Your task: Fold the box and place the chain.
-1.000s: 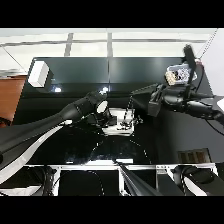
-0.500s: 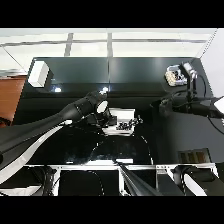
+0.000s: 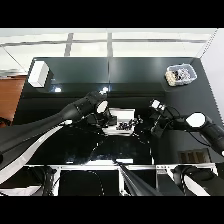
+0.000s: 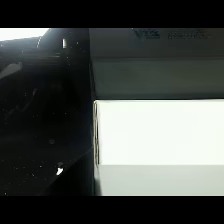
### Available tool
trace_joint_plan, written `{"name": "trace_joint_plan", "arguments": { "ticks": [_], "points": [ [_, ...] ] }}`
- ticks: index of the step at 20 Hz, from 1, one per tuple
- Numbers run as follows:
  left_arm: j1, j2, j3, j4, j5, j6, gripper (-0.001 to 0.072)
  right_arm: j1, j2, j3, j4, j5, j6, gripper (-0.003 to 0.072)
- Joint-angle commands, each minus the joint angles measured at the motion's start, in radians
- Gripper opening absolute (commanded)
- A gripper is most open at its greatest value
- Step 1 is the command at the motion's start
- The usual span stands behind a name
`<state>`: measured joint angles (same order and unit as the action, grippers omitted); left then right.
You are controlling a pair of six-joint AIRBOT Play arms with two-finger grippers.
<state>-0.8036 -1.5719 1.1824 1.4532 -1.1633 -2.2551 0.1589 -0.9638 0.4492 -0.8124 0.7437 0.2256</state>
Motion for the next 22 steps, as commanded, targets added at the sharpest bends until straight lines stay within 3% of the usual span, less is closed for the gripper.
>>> {"name": "trace_joint_plan", "arguments": {
  "ticks": [1,6,22],
  "points": [
    [0.0,0.0,0.0,0.0,0.001,0.0,0.0029,0.03,-0.085,-0.003,0.101,-0.041,-0.32,0.0711],
    [0.0,0.0,0.0,0.0,0.001,0.0,0.0029,0.03,-0.107,0.002,0.199,-0.013,-0.476,0.0704],
    [0.0,0.0,0.0,0.0,-0.001,0.0,0.0029,0.031,-0.243,0.082,0.217,0.038,-0.519,0.0704]
  ]
}}
